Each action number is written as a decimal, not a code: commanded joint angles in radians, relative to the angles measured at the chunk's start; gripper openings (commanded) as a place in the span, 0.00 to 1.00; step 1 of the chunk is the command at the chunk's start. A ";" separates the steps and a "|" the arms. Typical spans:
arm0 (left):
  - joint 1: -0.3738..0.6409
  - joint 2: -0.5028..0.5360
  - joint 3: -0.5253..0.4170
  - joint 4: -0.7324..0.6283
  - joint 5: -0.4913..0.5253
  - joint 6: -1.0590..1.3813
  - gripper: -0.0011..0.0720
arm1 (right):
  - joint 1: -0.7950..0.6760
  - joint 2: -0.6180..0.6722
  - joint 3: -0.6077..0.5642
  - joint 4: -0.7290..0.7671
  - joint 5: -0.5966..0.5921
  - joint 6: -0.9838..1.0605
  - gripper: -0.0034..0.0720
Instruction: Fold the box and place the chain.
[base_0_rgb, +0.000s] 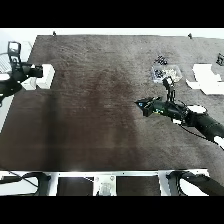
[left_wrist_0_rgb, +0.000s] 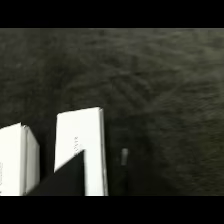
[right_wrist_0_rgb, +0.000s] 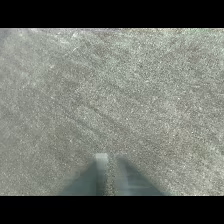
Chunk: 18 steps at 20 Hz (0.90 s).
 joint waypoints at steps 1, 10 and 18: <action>0.004 0.134 0.000 0.033 -0.276 -0.014 0.04 | 0.000 0.024 0.001 0.000 -0.016 -0.010 0.05; 0.003 0.695 -0.408 -0.093 -0.106 0.070 0.03 | 0.000 0.577 -0.076 -0.001 -0.443 0.091 0.05; 0.003 1.194 -0.827 -0.093 -0.106 0.047 0.03 | -0.001 1.118 -0.384 -0.019 -0.586 0.098 0.05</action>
